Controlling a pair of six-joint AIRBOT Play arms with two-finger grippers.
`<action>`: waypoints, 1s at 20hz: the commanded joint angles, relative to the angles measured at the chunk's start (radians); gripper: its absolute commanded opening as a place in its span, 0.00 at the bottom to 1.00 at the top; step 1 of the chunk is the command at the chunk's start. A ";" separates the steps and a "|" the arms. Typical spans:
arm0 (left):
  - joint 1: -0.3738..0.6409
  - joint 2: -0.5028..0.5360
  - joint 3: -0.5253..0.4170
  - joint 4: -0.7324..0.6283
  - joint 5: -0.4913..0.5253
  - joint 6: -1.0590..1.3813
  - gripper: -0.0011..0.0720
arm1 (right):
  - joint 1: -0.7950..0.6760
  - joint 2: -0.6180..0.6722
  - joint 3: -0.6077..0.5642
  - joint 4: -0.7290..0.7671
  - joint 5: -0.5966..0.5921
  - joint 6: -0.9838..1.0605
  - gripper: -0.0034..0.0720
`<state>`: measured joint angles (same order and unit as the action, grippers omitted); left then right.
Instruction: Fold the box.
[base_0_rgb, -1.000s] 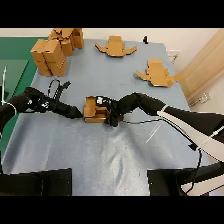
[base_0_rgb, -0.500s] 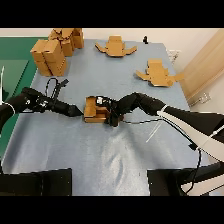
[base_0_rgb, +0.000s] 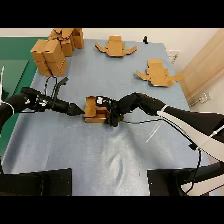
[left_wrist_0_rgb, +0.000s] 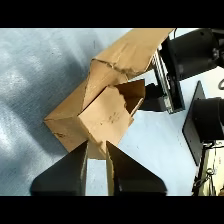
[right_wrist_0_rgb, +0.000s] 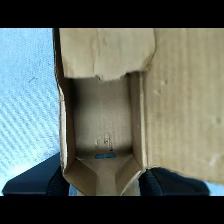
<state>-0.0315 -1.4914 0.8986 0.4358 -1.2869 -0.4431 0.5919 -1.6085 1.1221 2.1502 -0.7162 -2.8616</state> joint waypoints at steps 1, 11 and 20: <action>-0.021 0.000 0.001 0.006 0.031 -0.046 0.54 | 0.000 0.000 0.000 0.000 0.000 0.000 0.50; -0.220 0.003 0.271 0.392 0.056 -0.689 0.55 | 0.000 -0.001 0.000 0.000 0.000 0.000 0.50; -0.384 0.002 0.285 0.636 0.081 -1.063 0.55 | 0.000 -0.001 0.000 0.000 0.001 0.000 0.50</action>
<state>-0.3618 -1.4891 1.1786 0.9707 -1.2392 -1.3430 0.5915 -1.6085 1.1221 2.1490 -0.7181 -2.8651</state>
